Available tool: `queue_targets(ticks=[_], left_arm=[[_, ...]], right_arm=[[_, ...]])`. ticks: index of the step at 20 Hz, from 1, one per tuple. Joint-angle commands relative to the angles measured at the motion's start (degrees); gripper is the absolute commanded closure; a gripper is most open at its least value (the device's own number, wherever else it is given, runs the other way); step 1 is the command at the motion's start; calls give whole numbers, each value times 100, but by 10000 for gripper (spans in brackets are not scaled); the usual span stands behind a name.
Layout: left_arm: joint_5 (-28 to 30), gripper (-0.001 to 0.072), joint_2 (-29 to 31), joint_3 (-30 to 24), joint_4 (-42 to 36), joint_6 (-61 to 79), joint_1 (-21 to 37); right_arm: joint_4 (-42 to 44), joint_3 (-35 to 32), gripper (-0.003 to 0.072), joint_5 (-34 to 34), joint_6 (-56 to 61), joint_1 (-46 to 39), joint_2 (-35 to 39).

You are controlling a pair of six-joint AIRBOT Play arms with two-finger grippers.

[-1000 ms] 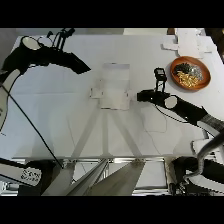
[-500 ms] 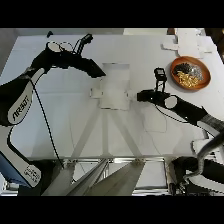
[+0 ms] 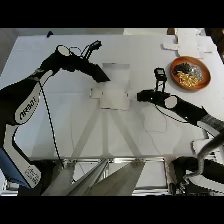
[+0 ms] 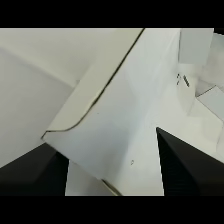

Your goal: Fold the box and place the chain.

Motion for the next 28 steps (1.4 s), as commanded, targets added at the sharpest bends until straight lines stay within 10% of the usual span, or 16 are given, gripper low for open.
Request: queue_targets(ticks=[1,7,11,28], left_arm=[[-267,155,-13,7,26,4,-52],[-568,342,-13,7,254,337,-57],[-568,699,-13,7,247,828,-59],[-575,698,-11,4,247,905,-57]], right_arm=[[0,0,674,0,2,4,-2],[0,0,674,0,2,4,-2],[0,0,674,2,2,4,-2],[0,0,674,0,2,4,-2]])
